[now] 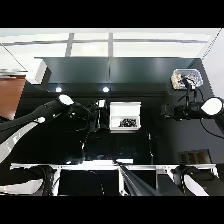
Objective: Fold the box and place the chain.
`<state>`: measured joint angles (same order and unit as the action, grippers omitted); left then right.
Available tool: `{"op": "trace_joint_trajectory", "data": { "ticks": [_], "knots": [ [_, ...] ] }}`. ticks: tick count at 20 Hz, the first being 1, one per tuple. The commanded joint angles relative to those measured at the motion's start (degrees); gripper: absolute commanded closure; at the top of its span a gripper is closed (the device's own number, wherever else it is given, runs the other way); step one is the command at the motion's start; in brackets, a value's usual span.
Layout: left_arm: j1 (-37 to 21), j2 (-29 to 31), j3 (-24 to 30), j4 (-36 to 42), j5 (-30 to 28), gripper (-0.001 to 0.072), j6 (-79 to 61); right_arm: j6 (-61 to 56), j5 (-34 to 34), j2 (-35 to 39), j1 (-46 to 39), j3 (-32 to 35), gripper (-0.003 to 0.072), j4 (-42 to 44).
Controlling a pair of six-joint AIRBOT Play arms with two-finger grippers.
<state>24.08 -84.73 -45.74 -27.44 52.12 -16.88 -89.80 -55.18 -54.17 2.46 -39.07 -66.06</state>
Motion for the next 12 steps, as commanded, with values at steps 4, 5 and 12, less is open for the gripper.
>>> {"op": "trace_joint_trajectory", "data": {
  "ticks": [4,5,12],
  "knots": [
    [0.59,-0.07,0.04,-0.28,0.61,-0.0007,3.41,0.02,0.00,0.02,0.07,0.04,0.0315,0.02],
    [0.85,-0.11,0.04,0.22,0.48,-0.0007,3.41,0.02,0.00,0.04,0.07,0.04,0.0315,0.02],
    [1.57,-0.17,0.04,1.49,-0.66,-0.0007,3.63,0.04,-0.02,0.02,0.22,0.04,0.0315,-0.07]
  ]
}}
